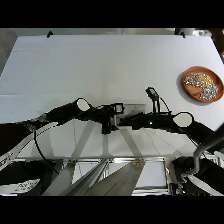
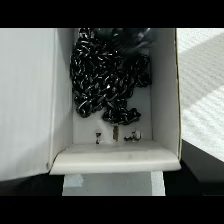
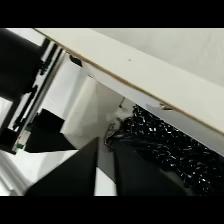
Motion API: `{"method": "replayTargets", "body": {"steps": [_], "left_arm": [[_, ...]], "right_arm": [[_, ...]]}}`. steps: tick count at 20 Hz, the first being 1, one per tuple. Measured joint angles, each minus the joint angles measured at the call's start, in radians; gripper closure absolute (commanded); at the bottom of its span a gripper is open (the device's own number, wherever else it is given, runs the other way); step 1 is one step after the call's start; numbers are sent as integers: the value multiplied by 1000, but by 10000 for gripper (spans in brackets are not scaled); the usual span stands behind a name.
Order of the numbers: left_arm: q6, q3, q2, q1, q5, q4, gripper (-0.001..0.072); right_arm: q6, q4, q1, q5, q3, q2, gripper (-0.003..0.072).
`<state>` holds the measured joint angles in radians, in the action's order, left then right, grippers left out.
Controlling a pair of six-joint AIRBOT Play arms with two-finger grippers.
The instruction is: Fold the box and place the chain.
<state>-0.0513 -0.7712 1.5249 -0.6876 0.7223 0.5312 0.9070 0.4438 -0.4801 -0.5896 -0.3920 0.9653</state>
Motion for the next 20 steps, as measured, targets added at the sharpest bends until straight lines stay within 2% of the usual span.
{"method": "replayTargets", "body": {"steps": [5,10,11,12,13,16,18,20], "left_arm": [[0,0,0,0,0,0,337],[0,0,0,0,0,0,337],[0,0,0,0,0,0,337],[0,0,0,0,0,0,337],[0,0,0,0,0,0,337],[0,0,0,0,0,0,337],[0,0,0,0,0,0,337],[0,0,0,0,0,0,337]], "right_arm": [[0,2,8,6,0,2,462],[5,18,161,-109,0,-129,473],[6,37,212,-144,0,-163,503],[6,64,271,-187,0,-197,598],[8,89,327,-225,0,-221,648],[-13,144,469,-294,0,-248,635],[-75,166,511,-341,0,-222,674],[-173,187,529,-362,0,-179,674]]}}
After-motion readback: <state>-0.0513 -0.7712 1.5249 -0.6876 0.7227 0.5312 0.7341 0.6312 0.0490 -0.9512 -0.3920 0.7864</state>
